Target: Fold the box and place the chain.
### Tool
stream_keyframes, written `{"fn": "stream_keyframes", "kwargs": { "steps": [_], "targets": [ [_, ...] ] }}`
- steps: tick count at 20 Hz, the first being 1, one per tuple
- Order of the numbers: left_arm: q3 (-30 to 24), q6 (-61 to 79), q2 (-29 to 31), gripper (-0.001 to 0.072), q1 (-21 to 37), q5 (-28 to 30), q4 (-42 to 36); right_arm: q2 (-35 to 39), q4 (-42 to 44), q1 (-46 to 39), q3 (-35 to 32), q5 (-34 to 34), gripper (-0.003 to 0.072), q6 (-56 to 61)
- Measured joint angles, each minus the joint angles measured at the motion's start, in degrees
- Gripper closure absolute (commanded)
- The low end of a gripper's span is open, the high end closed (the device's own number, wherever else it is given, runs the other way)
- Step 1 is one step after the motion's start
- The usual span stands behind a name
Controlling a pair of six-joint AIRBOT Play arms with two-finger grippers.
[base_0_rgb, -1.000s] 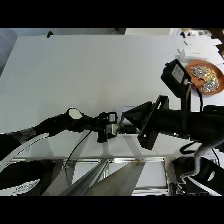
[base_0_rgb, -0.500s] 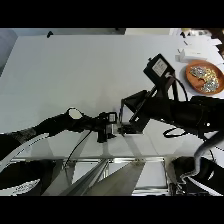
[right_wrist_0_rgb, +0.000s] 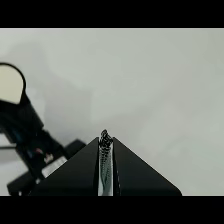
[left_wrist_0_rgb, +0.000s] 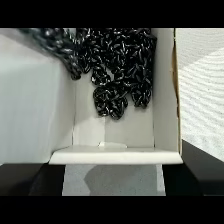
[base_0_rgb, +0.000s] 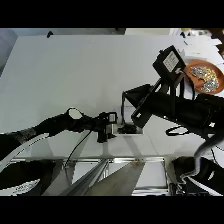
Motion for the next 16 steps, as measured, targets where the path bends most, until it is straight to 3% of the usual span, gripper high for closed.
{"fn": "stream_keyframes", "kwargs": {
  "steps": [6,16],
  "targets": [
    [0.00,0.00,0.00,0.0598,0.00,0.00,0.00,-5.25,0.02,0.00,-2.45,10.34,0.0669,1.09],
    [0.00,0.02,0.00,0.0598,0.00,0.00,0.00,-15.89,2.80,0.00,-4.52,12.35,0.0669,6.21]
  ]
}}
